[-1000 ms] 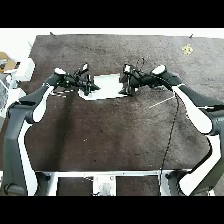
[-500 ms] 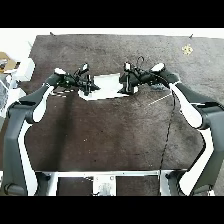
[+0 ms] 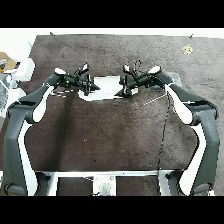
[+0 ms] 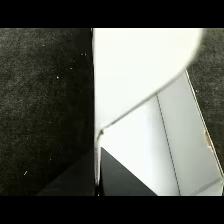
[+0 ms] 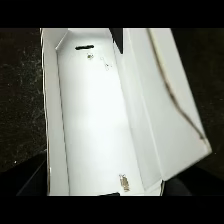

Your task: Fold the box and place the chain.

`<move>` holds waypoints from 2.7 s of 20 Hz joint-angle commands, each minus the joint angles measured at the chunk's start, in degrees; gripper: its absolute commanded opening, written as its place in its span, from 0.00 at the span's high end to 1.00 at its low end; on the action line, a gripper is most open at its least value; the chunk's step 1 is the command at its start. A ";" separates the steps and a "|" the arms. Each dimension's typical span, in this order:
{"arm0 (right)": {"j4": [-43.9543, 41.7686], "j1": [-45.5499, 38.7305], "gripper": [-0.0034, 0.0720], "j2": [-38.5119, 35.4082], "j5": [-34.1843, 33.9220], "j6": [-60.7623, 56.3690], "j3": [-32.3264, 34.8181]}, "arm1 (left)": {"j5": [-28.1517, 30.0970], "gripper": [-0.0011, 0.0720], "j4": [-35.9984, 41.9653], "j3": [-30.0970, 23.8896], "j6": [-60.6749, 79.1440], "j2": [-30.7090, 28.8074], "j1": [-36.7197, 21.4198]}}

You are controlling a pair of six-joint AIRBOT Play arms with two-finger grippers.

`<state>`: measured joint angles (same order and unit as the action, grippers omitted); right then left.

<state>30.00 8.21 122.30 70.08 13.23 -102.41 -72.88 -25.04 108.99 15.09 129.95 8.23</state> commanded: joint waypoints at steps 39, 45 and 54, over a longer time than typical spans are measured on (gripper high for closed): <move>-0.87 0.04 0.37 4.76 0.46 2.60 -0.94 | 0.09 0.97 0.02 0.00 -0.04 0.00 0.00; -0.87 0.04 0.37 4.74 0.46 2.58 -0.94 | 0.07 0.97 0.04 0.02 -0.04 0.00 0.00; -0.87 0.04 0.37 4.74 0.46 2.58 -0.94 | -0.15 0.97 1.11 0.02 -0.09 0.00 0.00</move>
<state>29.19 8.21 127.02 70.61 15.84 -103.35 -72.86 -24.38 108.97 15.03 129.97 8.25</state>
